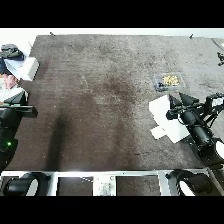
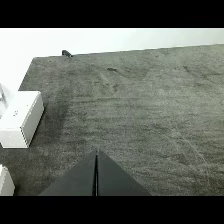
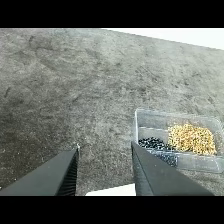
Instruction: Fold the box and place the chain.
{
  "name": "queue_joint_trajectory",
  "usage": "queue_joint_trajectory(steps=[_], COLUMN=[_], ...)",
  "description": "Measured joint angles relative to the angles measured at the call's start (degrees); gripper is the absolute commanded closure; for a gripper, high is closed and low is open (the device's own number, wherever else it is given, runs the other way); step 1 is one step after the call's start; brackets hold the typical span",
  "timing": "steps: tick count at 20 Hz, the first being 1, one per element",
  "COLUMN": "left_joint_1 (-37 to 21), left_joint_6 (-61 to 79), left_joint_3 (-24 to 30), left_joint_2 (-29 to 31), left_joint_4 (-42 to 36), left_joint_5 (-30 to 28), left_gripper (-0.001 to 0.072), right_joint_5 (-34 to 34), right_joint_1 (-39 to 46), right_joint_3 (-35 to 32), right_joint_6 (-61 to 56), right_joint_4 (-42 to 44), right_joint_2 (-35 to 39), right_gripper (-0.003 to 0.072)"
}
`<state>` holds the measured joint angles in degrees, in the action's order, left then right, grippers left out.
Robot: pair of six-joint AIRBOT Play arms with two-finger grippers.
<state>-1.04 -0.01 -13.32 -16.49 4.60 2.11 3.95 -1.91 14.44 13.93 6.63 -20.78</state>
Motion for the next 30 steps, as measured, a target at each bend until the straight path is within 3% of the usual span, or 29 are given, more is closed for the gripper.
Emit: queue_joint_trajectory(steps=[9, 14, 16, 20, 27, 30], left_joint_1=[0.0, 0.0, 0.0, 0.0, 0.0, 0.0], left_joint_6=[0.0, 0.0, 0.0, 0.0, 0.0, 0.0], left_joint_3=[0.0, 0.0, 0.0, 0.0, 0.0, 0.0], left_joint_2=[0.0, 0.0, 0.0, 0.0, 0.0, 0.0], left_joint_4=[0.0, 0.0, 0.0, 0.0, 0.0, 0.0], left_joint_5=[0.0, 0.0, 0.0, 0.0, 0.0, 0.0], left_gripper=[0.0698, 0.0698, 0.0698, 0.0698, 0.0698, 0.0698], right_joint_5=[-0.4, 1.7, -0.6, -15.5, -54.1, -64.6], right_joint_1=[0.0, 3.6, 8.2, 22.5, 45.7, 49.6], right_joint_3=[1.2, 8.7, 12.6, 20.9, 44.6, 55.6], right_joint_6=[0.0, -0.1, -1.8, -9.9, -36.5, -43.8], right_joint_4=[-2.6, -5.2, -5.2, -8.5, -35.8, -46.0], right_joint_2=[-0.1, -4.8, -9.1, -21.8, -48.3, -57.0], right_gripper=[0.0310, 0.0302, 0.0302, 0.0302, 0.0301, 0.0301])
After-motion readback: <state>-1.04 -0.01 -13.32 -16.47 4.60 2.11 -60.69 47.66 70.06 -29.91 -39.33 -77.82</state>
